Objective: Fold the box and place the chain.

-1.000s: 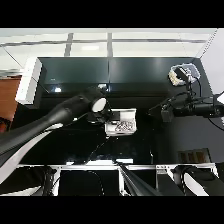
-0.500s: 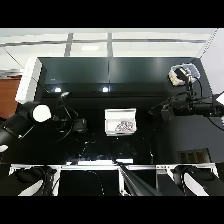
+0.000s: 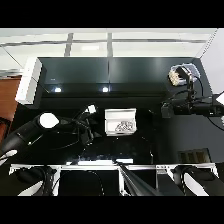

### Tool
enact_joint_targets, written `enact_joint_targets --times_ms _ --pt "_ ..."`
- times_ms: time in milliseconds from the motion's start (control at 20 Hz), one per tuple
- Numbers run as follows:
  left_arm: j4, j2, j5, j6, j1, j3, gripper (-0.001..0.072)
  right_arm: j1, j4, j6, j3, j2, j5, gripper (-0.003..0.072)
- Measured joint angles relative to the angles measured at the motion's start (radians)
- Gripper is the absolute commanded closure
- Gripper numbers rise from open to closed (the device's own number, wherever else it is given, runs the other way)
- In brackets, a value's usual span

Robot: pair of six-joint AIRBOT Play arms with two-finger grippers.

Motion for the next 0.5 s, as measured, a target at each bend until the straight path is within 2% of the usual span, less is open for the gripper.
enact_joint_targets --times_ms 300,500 --pt "-0.047 -0.193 -0.021 0.213 0.016 0.093 0.0002 0.0 0.0 0.042 0.0 0.0 -0.001 0.0317" --pt "-0.095 -0.259 -0.052 0.363 0.02 0.114 0.0002 0.0 0.0 0.051 0.0 0.0 0.0 0.0318"
